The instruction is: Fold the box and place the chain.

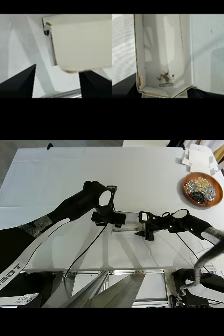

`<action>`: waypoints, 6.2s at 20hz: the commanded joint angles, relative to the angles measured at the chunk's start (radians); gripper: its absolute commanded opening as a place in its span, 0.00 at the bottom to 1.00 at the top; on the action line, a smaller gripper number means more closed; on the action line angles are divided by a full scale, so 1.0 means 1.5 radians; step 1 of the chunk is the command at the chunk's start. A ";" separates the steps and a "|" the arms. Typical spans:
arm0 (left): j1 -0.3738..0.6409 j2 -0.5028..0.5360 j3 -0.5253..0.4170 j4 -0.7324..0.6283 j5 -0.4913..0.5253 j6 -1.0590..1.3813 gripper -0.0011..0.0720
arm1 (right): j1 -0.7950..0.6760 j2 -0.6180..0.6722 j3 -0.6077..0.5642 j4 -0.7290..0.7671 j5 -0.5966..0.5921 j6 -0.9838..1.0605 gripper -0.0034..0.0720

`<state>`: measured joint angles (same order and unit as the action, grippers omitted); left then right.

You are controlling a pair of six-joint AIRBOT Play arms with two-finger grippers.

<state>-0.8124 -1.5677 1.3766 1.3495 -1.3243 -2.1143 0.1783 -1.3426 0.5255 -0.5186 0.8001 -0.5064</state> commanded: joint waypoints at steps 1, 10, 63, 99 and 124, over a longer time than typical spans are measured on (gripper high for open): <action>0.001 0.026 -0.001 0.009 -0.027 0.103 0.80 | 0.000 0.000 0.000 0.000 0.000 0.000 0.56; 0.040 0.113 -0.041 0.008 -0.080 0.379 0.80 | 0.000 0.000 0.000 0.000 0.000 0.000 0.56; 0.174 -0.031 -0.312 -0.525 0.280 1.591 0.97 | 0.000 0.000 0.000 0.000 0.000 0.000 0.56; 0.175 -0.034 -0.312 -0.528 0.277 1.584 0.55 | 0.000 0.000 0.000 0.000 0.000 0.000 0.56; 0.175 -0.034 -0.312 -0.528 0.277 1.584 0.55 | 0.000 0.085 0.000 -0.117 0.015 0.102 0.96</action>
<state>-0.5510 -1.6199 0.9089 0.5568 -0.9127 0.2626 0.1787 -1.2621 0.5247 -0.6136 0.8246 -0.4290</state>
